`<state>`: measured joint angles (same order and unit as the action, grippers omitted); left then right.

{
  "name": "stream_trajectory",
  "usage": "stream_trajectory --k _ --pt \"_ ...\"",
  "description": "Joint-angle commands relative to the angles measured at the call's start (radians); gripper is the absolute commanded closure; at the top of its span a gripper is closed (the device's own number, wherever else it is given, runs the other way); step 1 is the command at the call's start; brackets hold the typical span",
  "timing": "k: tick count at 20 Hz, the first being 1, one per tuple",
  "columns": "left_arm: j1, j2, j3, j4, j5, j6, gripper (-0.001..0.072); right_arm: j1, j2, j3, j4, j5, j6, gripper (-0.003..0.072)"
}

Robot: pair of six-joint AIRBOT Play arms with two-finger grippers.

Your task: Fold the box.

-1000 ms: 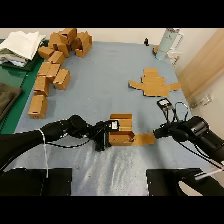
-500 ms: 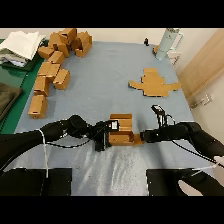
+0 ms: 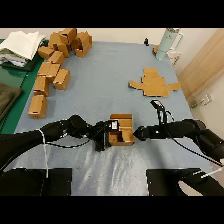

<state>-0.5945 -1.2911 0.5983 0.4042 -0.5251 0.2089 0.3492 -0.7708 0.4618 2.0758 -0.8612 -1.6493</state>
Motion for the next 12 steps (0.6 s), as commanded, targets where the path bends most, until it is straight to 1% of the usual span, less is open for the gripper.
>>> stream_trajectory --k 1,5,9,12 --pt "0.000 0.000 0.001 0.000 0.000 0.000 0.0155 0.002 -0.004 0.033 0.008 -0.023 -0.001 0.0249" --pt "0.000 0.000 0.001 0.000 0.000 0.000 0.0155 0.010 -0.076 0.033 0.020 -0.064 0.000 0.0248" --pt "0.000 0.000 0.001 0.000 0.000 0.000 0.0155 0.110 -0.149 0.042 0.029 -0.037 0.022 0.0247" --pt "0.000 0.000 0.001 0.000 0.000 0.000 0.0155 0.201 -0.198 0.084 -0.040 -0.008 0.154 0.0247"
